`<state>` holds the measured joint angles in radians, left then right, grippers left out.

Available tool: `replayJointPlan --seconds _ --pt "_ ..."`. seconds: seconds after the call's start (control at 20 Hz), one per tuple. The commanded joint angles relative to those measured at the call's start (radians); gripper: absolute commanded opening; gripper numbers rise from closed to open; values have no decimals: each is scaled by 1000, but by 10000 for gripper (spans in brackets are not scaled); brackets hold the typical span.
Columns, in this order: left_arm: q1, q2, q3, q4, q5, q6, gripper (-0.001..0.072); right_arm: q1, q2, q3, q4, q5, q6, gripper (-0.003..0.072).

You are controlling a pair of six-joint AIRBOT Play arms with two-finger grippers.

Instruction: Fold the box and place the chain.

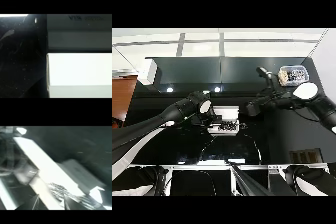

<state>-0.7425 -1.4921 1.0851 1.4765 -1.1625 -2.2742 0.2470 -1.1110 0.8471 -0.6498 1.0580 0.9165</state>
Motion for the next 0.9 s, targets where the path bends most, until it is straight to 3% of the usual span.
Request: replayJointPlan --seconds 0.0,0.05,0.2,0.3,0.65,0.85 --pt "0 0 1 0 0 0 31 -69 10 -98 -124 -32 -163 497" --pt "0 0 1 0 0 0 31 -56 10 -158 -142 -116 -212 720" --pt "0 0 1 0 0 0 31 17 -2 -297 -164 -309 -529 720" --pt "0 0 1 0 0 0 31 67 -21 -343 -163 -362 -771 714" --pt "0 0 1 -1 -2 0 31 80 -92 -343 121 -359 -1125 714" --pt "0 0 1 -1 -2 0 31 93 -114 -342 117 -375 -1132 714"
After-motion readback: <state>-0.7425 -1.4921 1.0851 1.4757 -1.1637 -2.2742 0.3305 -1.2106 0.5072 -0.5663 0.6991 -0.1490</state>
